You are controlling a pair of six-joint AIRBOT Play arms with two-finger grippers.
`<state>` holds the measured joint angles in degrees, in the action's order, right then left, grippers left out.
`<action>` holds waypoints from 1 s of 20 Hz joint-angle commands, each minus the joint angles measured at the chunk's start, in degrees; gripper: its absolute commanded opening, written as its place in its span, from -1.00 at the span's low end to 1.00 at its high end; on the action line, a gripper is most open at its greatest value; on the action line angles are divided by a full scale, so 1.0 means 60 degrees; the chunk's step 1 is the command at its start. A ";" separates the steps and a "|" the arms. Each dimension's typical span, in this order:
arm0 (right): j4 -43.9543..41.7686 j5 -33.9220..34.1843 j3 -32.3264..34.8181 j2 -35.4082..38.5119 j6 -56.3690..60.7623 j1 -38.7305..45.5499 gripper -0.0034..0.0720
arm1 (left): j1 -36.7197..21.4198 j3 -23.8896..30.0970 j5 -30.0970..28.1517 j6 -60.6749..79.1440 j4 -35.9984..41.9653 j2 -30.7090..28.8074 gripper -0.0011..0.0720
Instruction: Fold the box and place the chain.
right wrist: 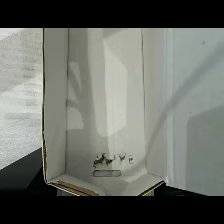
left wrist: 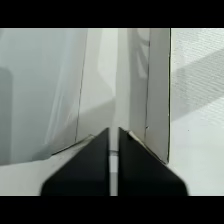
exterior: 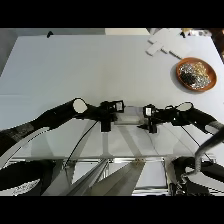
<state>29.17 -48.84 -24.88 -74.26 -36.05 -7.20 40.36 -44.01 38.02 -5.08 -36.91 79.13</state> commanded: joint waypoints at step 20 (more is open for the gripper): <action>-0.0007 0.0000 -0.0007 0.0007 0.0007 0.0000 0.16 | -0.2299 0.0831 0.1322 -1.0721 -0.1351 -0.0750 -0.96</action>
